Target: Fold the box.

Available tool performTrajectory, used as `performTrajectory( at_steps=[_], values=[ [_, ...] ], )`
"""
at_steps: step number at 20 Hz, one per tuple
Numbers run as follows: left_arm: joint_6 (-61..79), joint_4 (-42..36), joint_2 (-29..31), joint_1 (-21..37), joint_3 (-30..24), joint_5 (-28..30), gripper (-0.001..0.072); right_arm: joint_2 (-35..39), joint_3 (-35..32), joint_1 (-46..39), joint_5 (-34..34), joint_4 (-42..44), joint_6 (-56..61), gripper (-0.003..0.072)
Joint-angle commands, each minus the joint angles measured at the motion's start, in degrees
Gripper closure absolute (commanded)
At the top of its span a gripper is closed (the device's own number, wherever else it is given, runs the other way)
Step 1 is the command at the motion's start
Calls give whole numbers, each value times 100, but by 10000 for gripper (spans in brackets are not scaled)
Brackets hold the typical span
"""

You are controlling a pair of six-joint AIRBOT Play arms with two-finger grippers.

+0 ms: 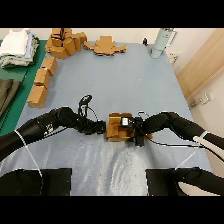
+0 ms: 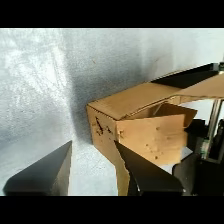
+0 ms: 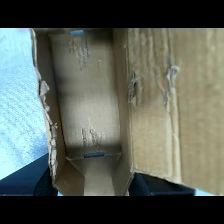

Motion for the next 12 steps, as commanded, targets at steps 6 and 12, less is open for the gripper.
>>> performTrajectory(
  at_steps=[6,12],
  values=[
    [942,-1082,-240,-122,118,-46,296,0,0,-2,2,0,0,178],
    [944,-1169,-577,-181,125,417,242,0,-2,-2,2,0,0,179]
  ],
)
